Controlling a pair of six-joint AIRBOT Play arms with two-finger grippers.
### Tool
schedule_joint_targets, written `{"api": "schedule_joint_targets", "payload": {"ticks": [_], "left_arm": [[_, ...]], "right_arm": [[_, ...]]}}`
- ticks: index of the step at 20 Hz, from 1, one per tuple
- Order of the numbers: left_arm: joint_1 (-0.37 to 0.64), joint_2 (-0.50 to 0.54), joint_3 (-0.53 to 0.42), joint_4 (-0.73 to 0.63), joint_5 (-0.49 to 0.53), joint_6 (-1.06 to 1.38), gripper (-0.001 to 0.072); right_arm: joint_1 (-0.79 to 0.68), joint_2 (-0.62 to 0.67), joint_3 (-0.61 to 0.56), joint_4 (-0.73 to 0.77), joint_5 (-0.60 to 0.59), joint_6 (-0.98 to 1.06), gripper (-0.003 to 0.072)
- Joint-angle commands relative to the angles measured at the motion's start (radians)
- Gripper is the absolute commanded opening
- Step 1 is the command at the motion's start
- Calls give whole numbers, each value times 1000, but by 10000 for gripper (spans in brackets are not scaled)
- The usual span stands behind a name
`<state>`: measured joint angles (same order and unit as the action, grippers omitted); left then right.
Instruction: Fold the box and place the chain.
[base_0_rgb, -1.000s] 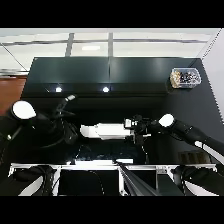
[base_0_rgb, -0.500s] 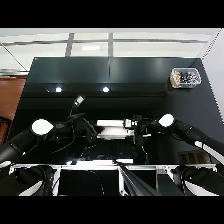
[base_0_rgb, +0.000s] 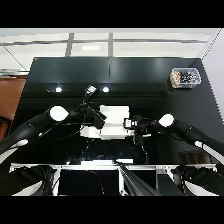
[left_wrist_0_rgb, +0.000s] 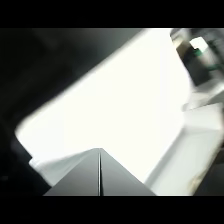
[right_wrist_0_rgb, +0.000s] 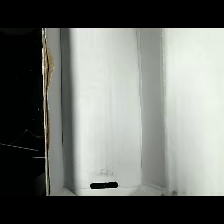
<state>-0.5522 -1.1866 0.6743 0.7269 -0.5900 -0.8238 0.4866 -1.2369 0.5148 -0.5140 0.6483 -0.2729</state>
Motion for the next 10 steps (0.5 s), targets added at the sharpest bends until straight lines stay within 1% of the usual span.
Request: {"api": "schedule_joint_targets", "payload": {"ticks": [1, 4, 6, 9, 10], "left_arm": [[10, -91, 79, 242, -91, -200, 22], [10, -136, 89, 215, -131, -196, 23], [29, -161, 99, 200, -163, -194, 23], [75, -146, 134, 200, -183, -195, 23], [97, -129, 151, 199, -217, -219, 23]], "right_arm": [[0, 0, 0, 0, 2, 0, 16], [0, 0, 0, 0, 2, 0, 16], [0, 0, 0, 0, 2, 0, 16], [0, 0, 0, 0, 2, 0, 16], [0, 0, 0, 0, 2, 1, 16]]}}
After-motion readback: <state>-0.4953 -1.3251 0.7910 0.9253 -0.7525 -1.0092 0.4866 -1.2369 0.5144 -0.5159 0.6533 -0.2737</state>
